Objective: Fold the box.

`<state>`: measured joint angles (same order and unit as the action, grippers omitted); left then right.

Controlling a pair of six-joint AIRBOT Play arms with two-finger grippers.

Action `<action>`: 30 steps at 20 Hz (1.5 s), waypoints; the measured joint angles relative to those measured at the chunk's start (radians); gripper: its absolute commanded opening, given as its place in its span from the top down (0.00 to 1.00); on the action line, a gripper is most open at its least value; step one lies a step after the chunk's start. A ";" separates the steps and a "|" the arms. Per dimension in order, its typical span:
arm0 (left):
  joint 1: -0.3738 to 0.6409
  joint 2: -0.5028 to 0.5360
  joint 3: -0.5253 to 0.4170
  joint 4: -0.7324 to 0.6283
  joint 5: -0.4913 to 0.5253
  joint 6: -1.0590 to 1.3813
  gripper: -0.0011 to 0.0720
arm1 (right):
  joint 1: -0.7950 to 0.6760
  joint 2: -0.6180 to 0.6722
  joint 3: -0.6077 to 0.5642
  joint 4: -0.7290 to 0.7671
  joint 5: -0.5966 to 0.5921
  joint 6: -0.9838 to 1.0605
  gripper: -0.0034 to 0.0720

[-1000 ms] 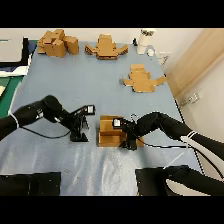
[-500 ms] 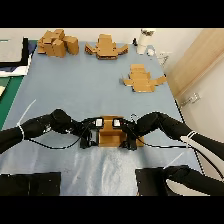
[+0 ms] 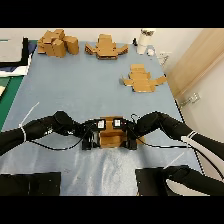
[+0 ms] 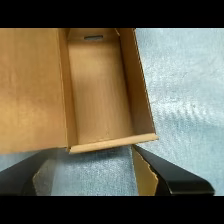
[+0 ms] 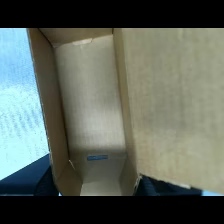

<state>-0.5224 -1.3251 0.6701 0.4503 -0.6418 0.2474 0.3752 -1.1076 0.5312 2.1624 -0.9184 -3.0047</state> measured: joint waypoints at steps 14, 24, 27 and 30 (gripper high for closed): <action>0.011 0.025 -0.042 0.060 -0.060 -0.064 0.04 | 0.000 0.000 0.000 0.003 0.001 0.000 0.26; -0.047 0.050 -0.048 0.068 0.039 -0.139 0.04 | 0.000 0.000 0.000 0.003 0.001 0.000 0.26; -0.067 0.051 -0.048 0.067 0.052 -0.164 0.04 | 0.000 0.000 0.000 0.003 0.001 0.000 0.26; -0.077 0.051 -0.048 0.066 0.064 -0.181 0.04 | 0.000 0.000 0.000 0.002 0.001 0.000 0.26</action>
<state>-0.5995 -1.2743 0.6220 0.5167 -0.5777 0.0662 0.3756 -1.1080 0.5308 2.1643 -0.9176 -3.0051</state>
